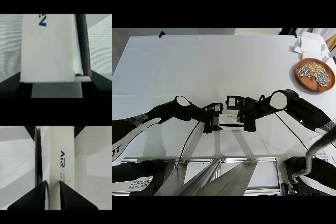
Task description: Fold the box and place the chain.
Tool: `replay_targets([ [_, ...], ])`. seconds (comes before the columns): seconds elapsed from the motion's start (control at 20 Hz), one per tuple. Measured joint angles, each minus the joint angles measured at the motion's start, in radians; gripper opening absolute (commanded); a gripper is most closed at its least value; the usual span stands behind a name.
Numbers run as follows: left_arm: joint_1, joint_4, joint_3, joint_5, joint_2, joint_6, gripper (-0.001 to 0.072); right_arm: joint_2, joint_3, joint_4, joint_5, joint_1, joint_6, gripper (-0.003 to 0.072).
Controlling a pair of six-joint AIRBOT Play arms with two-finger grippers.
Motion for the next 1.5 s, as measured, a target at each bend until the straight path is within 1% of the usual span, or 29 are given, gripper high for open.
replay_targets([
  [0.55, 0.000, 0.002, 0.000, 0.000, 0.000, 0.002, 0.0207, 0.001, -0.036, -0.006, -0.041, 0.037, 0.003, 0.0165],
  [0.6, 0.000, 0.002, 0.000, 0.000, 0.000, 0.002, 0.0207, 0.001, -0.038, -0.006, -0.041, 0.039, 0.003, 0.0211],
  [0.7, 0.000, 0.002, 0.000, 0.000, 0.000, 0.003, 0.0207, 0.001, -0.040, -0.001, -0.029, 0.042, 0.007, 0.0350],
  [1.1, 0.000, 0.005, 0.000, 0.000, 0.000, 0.004, 0.0207, 0.001, -0.041, 0.030, -0.006, 0.043, 0.007, 0.0350],
  [1.5, 0.000, 0.002, 0.000, 0.000, 0.000, 0.000, 0.0207, 0.069, -0.042, 0.038, -0.056, 0.043, 0.008, 0.0350],
])
